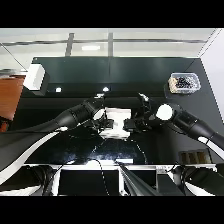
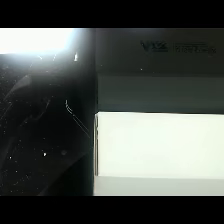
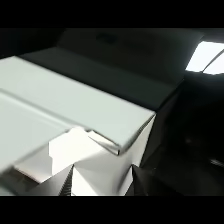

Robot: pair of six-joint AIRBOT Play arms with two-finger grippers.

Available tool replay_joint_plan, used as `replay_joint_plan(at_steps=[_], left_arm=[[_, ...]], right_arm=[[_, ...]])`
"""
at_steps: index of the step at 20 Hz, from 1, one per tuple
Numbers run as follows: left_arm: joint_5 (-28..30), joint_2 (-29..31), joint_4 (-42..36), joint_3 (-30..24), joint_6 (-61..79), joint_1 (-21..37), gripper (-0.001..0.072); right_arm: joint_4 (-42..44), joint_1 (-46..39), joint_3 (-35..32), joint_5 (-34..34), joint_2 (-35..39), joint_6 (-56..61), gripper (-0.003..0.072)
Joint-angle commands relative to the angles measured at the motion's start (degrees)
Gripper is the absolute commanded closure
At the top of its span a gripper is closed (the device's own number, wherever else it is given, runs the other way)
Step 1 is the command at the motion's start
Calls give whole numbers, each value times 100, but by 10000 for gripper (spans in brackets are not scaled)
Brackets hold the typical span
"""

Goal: Fold the box and place the chain.

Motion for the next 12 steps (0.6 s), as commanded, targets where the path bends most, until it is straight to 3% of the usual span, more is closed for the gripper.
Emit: replay_joint_plan(at_steps=[1,3,5,12], left_arm=[[20,-2,2,0,0,0,681],[17,-2,0,0,0,0,681],[13,-2,0,0,2,0,681],[13,-2,-4,0,2,0,681]], right_arm=[[-1032,330,304,9,-157,1082,285],[-1178,503,422,37,-369,1434,286],[-1272,680,544,17,-529,1694,380],[-2293,1128,1012,579,-909,2894,380]])
